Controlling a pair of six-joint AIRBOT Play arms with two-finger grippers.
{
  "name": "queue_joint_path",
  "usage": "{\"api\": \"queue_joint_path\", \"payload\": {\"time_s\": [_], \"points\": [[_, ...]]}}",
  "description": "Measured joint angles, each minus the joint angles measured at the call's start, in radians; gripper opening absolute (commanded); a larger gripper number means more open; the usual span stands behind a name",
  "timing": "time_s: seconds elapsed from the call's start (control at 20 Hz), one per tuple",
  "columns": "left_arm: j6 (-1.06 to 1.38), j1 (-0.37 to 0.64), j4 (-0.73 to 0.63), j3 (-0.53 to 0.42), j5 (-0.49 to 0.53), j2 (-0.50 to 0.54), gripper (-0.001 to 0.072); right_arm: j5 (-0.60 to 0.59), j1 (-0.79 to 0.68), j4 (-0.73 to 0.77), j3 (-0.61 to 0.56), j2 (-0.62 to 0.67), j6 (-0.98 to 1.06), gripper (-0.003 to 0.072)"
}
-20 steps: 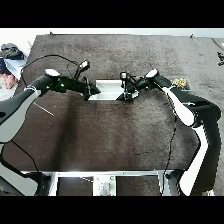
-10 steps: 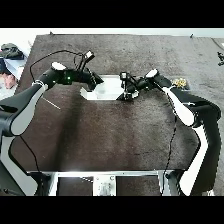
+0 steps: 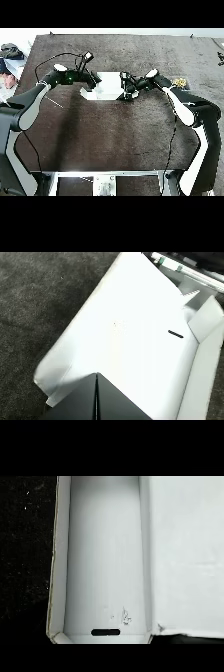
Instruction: Fold the box and place the chain.
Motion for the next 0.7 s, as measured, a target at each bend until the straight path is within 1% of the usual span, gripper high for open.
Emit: {"api": "queue_joint_path", "payload": {"time_s": [0.25, 0.7], "points": [[-0.004, 0.000, 0.032, 0.002, 0.010, -0.027, 0.0010, 0.000, 0.000, 0.000, 0.000, 0.000, 0.000, 0.0374], [-0.005, 0.000, 0.068, 0.008, 0.018, -0.035, 0.0011, -0.001, 0.000, 0.001, 0.000, 0.000, -0.002, 0.0374]]}}
